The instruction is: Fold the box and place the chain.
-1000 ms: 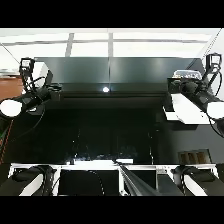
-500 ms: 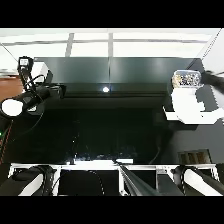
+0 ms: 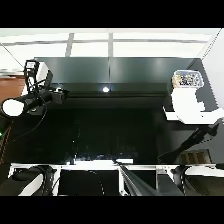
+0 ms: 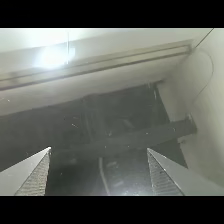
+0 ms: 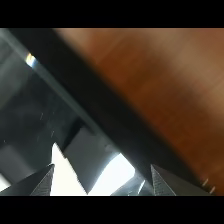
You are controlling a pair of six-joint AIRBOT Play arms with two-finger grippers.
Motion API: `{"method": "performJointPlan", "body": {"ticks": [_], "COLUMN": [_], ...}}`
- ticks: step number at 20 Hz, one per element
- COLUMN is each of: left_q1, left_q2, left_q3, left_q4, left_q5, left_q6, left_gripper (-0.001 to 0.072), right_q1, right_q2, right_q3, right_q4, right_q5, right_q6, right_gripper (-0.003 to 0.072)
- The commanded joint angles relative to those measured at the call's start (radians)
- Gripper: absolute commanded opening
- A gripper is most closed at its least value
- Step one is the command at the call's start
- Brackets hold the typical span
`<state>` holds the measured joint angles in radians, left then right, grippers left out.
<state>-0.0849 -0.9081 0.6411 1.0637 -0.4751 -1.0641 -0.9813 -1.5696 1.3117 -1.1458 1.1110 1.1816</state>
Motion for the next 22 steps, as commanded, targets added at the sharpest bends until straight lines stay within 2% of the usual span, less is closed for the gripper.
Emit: {"method": "performJointPlan", "body": {"ticks": [1, 3, 5, 9, 10, 11, 12, 13, 15, 18, 20, 22], "left_q1": [-0.002, -0.002, -0.003, -0.002, -0.002, -0.002, -0.002, -0.002, -0.002, -0.002, -0.002, -0.014], "left_q2": [-0.001, -0.001, -0.001, -0.001, -0.001, -0.001, -0.001, -0.001, -0.001, -0.001, -0.001, -0.003], "left_q3": [0.0, 0.0, 0.0, 0.0, 0.0, 0.0, 0.0, 0.0, 0.0, 0.0, 0.0, 0.0], "left_q4": [-0.003, -0.008, -0.009, -0.007, -0.007, -0.007, -0.007, -0.007, -0.007, -0.035, -0.055, -0.063], "left_q5": [-0.009, -0.014, -0.043, -0.077, -0.076, -0.077, -0.077, -0.077, -0.077, -0.091, -0.11, -0.13], "left_q6": [0.002, 0.002, 0.002, 0.002, 0.002, 0.002, 0.002, 0.002, 0.002, 0.002, 0.003, 0.003], "left_gripper": [0.0713, 0.0713, 0.0713, 0.071, 0.0709, 0.071, 0.071, 0.071, 0.071, 0.0709, 0.071, 0.071], "right_q1": [0.007, 0.054, 0.096, 0.126, 0.125, 0.125, 0.125, 0.128, 0.137, 0.175, 0.224, 0.294], "right_q2": [-0.165, -0.188, -0.193, -0.193, -0.193, -0.193, -0.192, -0.187, -0.164, -0.074, 0.018, 0.12], "right_q3": [0.126, 0.137, 0.151, 0.17, 0.17, 0.17, 0.17, 0.169, 0.169, 0.118, 0.04, -0.067], "right_q4": [0.053, 0.041, 0.032, 0.01, 0.003, 0.0, 0.001, 0.017, 0.094, 0.26, 0.387, 0.416], "right_q5": [0.29, 0.267, 0.23, 0.266, 0.289, 0.32, 0.344, 0.366, 0.404, 0.4, 0.384, 0.314], "right_q6": [-0.18, -0.238, -0.249, -0.255, -0.254, -0.254, -0.252, -0.251, -0.248, -0.252, -0.293, -0.311], "right_gripper": [0.072, 0.072, 0.049, 0.0489, 0.0429, 0.0198, 0.0171, 0.0008, 0.0008, 0.0008, 0.0008, 0.0008]}}
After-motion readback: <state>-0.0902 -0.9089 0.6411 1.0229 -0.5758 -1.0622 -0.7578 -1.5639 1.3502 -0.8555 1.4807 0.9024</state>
